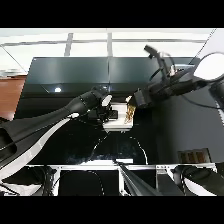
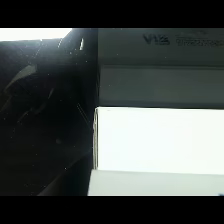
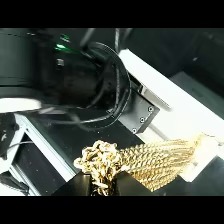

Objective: Fold the box and place the chain.

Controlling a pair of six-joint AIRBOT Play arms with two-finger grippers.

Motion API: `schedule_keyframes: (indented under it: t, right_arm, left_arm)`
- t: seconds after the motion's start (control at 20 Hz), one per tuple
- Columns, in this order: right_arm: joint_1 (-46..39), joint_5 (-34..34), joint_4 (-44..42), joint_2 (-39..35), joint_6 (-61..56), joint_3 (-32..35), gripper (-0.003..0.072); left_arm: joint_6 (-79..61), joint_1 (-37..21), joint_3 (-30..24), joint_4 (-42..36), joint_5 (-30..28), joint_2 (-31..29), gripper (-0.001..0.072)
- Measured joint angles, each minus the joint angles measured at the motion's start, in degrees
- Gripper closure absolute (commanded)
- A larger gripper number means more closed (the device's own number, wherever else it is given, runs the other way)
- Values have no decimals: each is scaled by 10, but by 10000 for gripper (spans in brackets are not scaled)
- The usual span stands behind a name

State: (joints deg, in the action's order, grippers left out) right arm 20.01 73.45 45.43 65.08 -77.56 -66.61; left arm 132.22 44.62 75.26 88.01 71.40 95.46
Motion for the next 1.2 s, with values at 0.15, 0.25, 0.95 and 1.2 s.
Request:
schedule_keyframes:
  t: [0.15, 0.25, 0.95, 1.2]
  right_arm:
    - [5, -50, -2, 4, 0, 62, 670]
    - [9, -84, -10, 6, 0, 96, 670]
    - [33, -214, -19, 22, -2, 151, 355]
    - [12, -193, -6, 17, -2, 148, 356]
  left_arm:
    - [0, 0, 0, 0, 1, 0, 683]
    - [0, 0, 0, 0, 2, 0, 682]
    - [0, 0, 0, 0, 4, 0, 683]
    - [0, 0, 0, 0, 4, 0, 682]
